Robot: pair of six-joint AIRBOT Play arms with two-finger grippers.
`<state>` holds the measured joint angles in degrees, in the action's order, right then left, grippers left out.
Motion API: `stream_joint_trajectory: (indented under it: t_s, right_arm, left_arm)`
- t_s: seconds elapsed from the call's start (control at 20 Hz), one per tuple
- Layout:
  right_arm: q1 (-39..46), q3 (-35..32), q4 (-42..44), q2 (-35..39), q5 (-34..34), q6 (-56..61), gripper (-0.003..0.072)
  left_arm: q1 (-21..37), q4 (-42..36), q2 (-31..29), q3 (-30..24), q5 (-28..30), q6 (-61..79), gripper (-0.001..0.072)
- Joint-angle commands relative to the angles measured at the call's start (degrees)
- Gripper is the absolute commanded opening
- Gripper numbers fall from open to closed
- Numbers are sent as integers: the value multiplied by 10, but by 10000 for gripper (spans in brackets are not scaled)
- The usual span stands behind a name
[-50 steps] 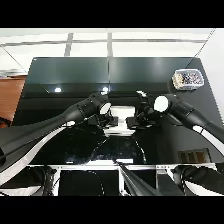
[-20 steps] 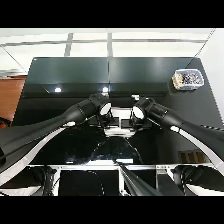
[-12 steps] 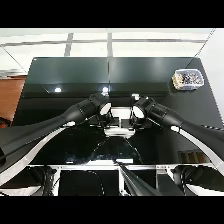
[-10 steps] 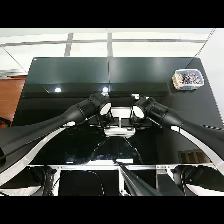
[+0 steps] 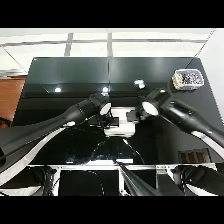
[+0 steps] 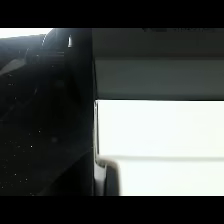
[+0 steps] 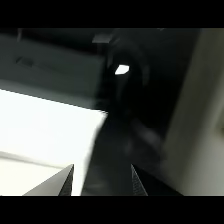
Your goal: Fold the box and place the chain.
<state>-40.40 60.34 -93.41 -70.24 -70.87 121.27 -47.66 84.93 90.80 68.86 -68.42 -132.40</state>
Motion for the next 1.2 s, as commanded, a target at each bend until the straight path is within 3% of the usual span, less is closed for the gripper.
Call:
stream_joint_trajectory:
  t_s: [0.0, 0.1, 0.15, 0.2, 0.25, 0.35, 0.45, 0.55, 0.8, 0.95, 1.0, 1.15]
  right_arm:
    - [16, 3, -176, 82, -33, -20, 424]
    - [57, 0, -294, 91, -17, -20, 424]
    - [93, -13, -325, 91, 35, -20, 425]
    - [137, -31, -325, 90, 110, -20, 589]
    - [190, -51, -308, 84, 191, -19, 712]
    - [302, -65, -215, 43, 295, -18, 712]
    - [394, -41, -113, -20, 341, -17, 713]
    - [457, 25, -28, -89, 341, -17, 712]
    - [546, 216, 228, -233, 265, -14, 710]
    - [564, 299, 229, -296, 160, 0, 702]
    - [564, 322, 228, -314, 135, -2, 633]
    - [558, 380, 227, -354, 109, -32, 607]
  left_arm:
    - [0, 0, 0, 0, -7, 0, 25]
    - [0, 0, 0, 0, -8, 0, 25]
    - [0, 0, 0, 0, -8, 0, 26]
    - [0, 0, 0, 0, -8, 0, 26]
    - [0, 0, 0, 0, -8, 0, 25]
    - [0, 0, 0, 0, -8, 0, 25]
    - [0, 0, 0, 0, -8, 0, 25]
    - [0, 0, 0, 0, -7, 0, 25]
    - [0, 1, 0, 0, -9, 0, 26]
    - [2, -1, 0, 0, -9, 0, 25]
    - [2, -2, 0, 0, -10, 0, 25]
    - [2, -2, 0, 0, -11, 0, 25]
